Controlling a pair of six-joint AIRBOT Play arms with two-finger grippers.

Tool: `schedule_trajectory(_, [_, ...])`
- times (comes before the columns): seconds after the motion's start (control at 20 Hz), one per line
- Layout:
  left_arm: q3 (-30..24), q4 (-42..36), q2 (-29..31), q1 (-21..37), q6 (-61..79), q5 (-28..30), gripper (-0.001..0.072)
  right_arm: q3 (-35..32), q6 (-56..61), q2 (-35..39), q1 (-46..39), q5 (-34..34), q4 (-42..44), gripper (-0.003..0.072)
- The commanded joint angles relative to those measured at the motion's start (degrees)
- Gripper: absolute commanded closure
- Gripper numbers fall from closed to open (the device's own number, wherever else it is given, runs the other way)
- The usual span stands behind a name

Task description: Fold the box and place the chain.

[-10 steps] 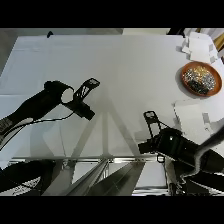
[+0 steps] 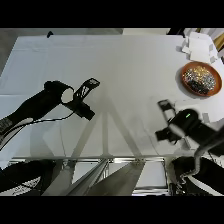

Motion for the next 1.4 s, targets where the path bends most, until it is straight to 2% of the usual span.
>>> schedule_trajectory(0.0, [-0.02,0.0,-0.02,-0.02,0.02,0.02,0.0698,7.15,-14.6,1.07,-21.07,-0.17,-9.49,0.068])
schedule_trajectory(0.15, [-0.02,0.0,-0.02,-0.02,0.02,0.02,0.0698,12.24,-18.78,1.07,-38.64,-6.12,-12.9,0.0678])
schedule_trajectory(0.3, [-0.02,0.0,-0.02,-0.02,0.02,0.02,0.0698,12.55,-29.07,0.81,-52.78,-15.56,-12.59,0.0676])
schedule_trajectory(0.35, [-0.02,0.02,-0.02,-0.02,0.02,0.04,0.0698,12.55,-30.64,0.44,-56.04,-17.42,-12.66,0.0618])
schedule_trajectory(0.45, [-0.02,0.0,-0.02,-0.02,0.02,0.02,0.0698,12.55,-37.03,-2.27,-59.19,-19.41,-12.13,0.0076])
schedule_trajectory(0.5, [-0.02,0.02,-0.02,-0.02,0.04,0.02,0.0698,12.55,-40.35,-5.05,-59.19,-18.47,-12.37,0.0036])
schedule_trajectory(0.55, [-0.02,0.02,-0.02,-0.02,0.02,0.02,0.0698,12.55,-41.46,-7.82,-59.19,-17.4,-13.46,0.0038])
schedule_trajectory(0.7, [-0.02,0.0,-0.02,-0.02,0.02,0.02,0.0698,12.55,-41.64,-14.23,-59.25,-14.32,-20.37,0.0136])
schedule_trajectory(0.95, [-0.02,0.02,-0.02,-0.02,0.02,0.02,0.0698,12.55,-41.99,-18.78,-59.25,-14.71,-17.27,0.0167])
schedule_trajectory(1.05, [-0.02,0.02,-0.02,-0.02,0.02,0.02,0.0698,12.55,-41.35,-20.63,-59.25,-14.12,-16.04,0.0304])
schedule_trajectory(1.1, [-0.02,0.0,-0.02,-0.02,0.02,0.02,0.0698,12.55,-39.19,-21.66,-59.25,-13.7,-17.03,0.031])
schedule_trajectory(1.15, [-0.02,0.02,-0.02,-0.02,0.04,0.02,0.0698,12.55,-37.07,-22.75,-59.25,-13.05,-18.6,0.0378])
schedule_trajectory(1.2, [-0.02,0.02,-0.02,-0.02,0.02,0.02,0.0698,12.52,-35.39,-23.56,-59.25,-12.7,-19.76,0.0399])
schedule_trajectory(1.3, [-0.02,0.02,-0.02,-0.02,0.02,0.02,0.0698,12.52,-34.6,-24.35,-59.25,-12.68,-19.34,0.0625])
schedule_trajectory(1.35, [-0.02,0.02,-0.02,-0.02,0.02,0.02,0.0698,12.55,-35.01,-24.33,-59.23,-12.81,-17.86,0.0663])
